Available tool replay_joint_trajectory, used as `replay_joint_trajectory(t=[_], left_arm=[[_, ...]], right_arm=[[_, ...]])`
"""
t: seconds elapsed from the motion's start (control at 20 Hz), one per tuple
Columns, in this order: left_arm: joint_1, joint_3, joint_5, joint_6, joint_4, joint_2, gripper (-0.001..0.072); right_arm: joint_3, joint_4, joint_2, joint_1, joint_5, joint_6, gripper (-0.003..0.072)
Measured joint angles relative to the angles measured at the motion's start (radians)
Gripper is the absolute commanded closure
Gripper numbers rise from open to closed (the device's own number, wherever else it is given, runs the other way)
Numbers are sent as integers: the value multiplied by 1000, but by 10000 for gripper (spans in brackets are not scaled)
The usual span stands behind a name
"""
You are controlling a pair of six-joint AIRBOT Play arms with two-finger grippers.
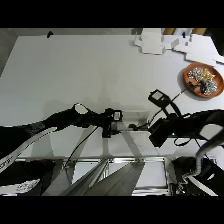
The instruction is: Fold the box and place the chain.
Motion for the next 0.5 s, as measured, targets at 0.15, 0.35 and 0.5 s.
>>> replay_joint_trajectory(t=[0.15, 0.35, 0.5], left_arm=[[0, 0, 0, 0, 0, 0, 438], [0, 0, 0, 0, 0, 0, 438], [0, 0, 0, 0, 0, 0, 438]], right_arm=[[89, 41, 11, 0, 14, 6, 664], [166, 93, 15, 0, -53, 7, 664], [187, 109, 10, 0, -129, 8, 664]])
